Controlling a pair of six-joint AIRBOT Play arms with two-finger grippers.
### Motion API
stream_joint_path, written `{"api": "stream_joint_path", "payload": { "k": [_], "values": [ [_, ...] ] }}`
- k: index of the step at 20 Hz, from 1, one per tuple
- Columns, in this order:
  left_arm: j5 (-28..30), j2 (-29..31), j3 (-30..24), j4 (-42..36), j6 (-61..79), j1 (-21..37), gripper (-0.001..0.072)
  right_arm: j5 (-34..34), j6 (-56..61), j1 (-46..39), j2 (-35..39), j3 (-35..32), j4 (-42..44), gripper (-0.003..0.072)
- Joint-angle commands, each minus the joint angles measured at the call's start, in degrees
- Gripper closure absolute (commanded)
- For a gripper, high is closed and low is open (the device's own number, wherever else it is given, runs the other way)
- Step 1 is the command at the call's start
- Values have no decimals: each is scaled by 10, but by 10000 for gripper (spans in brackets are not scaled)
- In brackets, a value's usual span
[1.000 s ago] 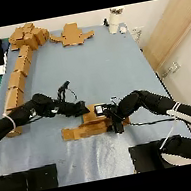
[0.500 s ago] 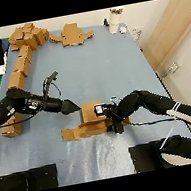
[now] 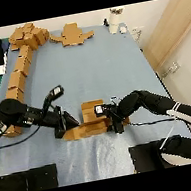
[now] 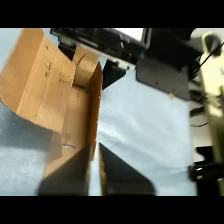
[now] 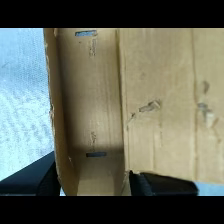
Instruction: Fold the box.
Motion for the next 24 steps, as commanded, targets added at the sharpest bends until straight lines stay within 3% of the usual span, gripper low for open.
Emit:
{"api": "stream_joint_path", "payload": {
  "k": [1,7,17,18,19,22,23,24],
  "values": [
    [125,19,-74,-15,137,-20,20,0,0,0,0,0,0,239],
    [207,12,-101,5,193,-49,20,0,0,0,0,0,0,240],
    [215,-22,-98,-20,205,-99,22,0,0,0,0,0,0,240],
    [221,-23,-97,-27,205,-101,76,0,0,0,0,0,0,240],
    [226,-27,-97,-26,209,-102,194,0,0,0,0,0,0,240],
    [225,-48,-96,-27,215,-103,206,0,0,0,0,0,0,240],
    [225,-52,-92,-27,215,-106,249,0,0,0,0,0,0,240],
    [223,-55,-87,-26,215,-109,407,0,0,0,0,0,0,240]
  ]
}}
